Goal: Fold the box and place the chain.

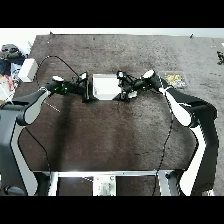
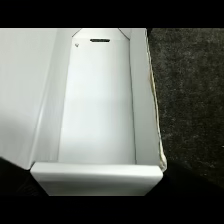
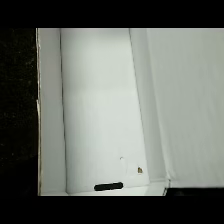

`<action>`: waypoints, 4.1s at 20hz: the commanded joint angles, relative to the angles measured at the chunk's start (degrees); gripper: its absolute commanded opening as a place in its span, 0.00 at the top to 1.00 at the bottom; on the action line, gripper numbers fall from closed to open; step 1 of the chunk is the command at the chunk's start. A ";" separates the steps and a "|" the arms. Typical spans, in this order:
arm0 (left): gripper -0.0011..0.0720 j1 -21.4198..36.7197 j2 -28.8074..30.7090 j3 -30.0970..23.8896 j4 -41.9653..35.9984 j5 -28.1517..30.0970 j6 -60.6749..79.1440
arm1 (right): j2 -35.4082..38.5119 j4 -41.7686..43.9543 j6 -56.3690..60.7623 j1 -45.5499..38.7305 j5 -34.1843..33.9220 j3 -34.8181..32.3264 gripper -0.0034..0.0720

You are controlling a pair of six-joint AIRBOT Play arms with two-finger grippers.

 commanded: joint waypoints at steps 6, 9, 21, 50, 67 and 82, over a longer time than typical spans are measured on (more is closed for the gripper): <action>0.08 -0.94 -0.09 0.04 -0.87 -1.11 2.58 | 0.02 0.00 0.02 0.04 0.02 -0.02 0.32; 0.08 -1.29 -0.11 0.04 -0.87 -0.57 2.51 | 0.02 0.00 0.02 0.04 0.02 -0.04 0.33; 0.08 -1.07 -0.11 0.04 0.39 2.08 -0.59 | 0.02 0.00 0.02 0.04 0.02 -0.02 0.33; 0.54 -0.39 -0.13 0.00 0.33 1.66 -0.55 | 0.02 0.00 0.02 0.04 0.02 -0.04 0.32; 0.58 -0.39 -0.11 0.00 0.50 2.47 -0.48 | 0.02 0.00 0.02 0.04 0.00 -0.02 0.32; 0.58 -0.39 -0.11 0.00 0.50 2.45 -0.48 | 0.02 0.02 0.04 0.04 0.07 -0.04 0.33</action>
